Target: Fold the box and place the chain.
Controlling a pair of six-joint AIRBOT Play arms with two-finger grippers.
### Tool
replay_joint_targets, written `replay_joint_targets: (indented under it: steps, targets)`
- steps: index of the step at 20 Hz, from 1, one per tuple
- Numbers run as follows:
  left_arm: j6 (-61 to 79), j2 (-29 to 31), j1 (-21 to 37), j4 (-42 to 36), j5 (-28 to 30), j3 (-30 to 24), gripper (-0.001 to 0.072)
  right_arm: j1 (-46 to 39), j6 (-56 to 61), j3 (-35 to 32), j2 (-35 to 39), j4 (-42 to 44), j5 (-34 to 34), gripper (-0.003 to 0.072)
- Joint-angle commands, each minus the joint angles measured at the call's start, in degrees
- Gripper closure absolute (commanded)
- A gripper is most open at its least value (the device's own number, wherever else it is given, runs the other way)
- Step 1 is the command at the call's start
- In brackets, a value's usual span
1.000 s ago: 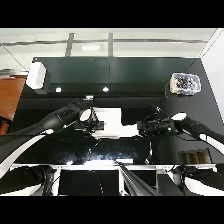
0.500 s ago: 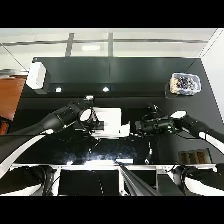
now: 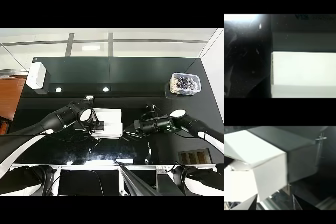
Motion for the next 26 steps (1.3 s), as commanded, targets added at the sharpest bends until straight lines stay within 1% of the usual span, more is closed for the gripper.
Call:
replay_joint_targets:
  steps: [1,3,6,9,11,13,17,18,19,22,26]
  targets:
    - [0.0,0.0,0.0,0.0,-0.5,0.0,0.0682,4.4,3.6,3.3,0.0,0.3,-1.9,0.0173]
    - [0.1,0.0,0.0,0.0,-1.1,0.0,0.0682,7.6,8.2,6.5,0.0,-3.9,-4.5,0.0173]
    - [0.1,0.0,0.0,0.0,-1.0,0.0,0.0682,10.0,14.8,10.0,0.0,-10.6,-5.2,0.0173]
    - [0.2,0.0,0.0,0.0,-1.0,0.0,0.0682,11.2,18.5,12.0,0.0,-14.3,-5.4,0.0173]
    - [0.2,0.0,0.0,0.0,-1.0,0.0,0.0682,12.5,20.5,13.4,0.0,-15.8,-6.6,0.0173]
    - [0.2,0.0,0.0,0.0,-1.0,0.0,0.0682,14.1,24.2,15.1,0.0,-19.3,-8.0,0.0174]
    - [0.2,0.0,0.0,0.0,-1.0,0.0,0.0682,18.7,36.5,19.0,0.0,-32.7,-9.4,0.0174]
    - [0.2,0.0,0.0,0.0,-1.0,0.0,0.0682,20.2,38.9,19.8,0.0,-35.2,-10.0,0.0184]
    - [0.2,0.0,0.0,0.0,-1.0,0.0,0.0682,21.5,41.5,20.4,0.0,-37.5,-10.5,0.0212]
    - [0.2,0.0,0.0,0.0,-1.0,0.0,0.0682,24.8,50.6,21.7,0.0,-46.3,-11.7,0.0212]
    - [0.2,0.0,0.0,0.0,-1.0,0.0,0.0682,28.4,58.6,23.7,0.0,-55.0,-11.7,0.0212]
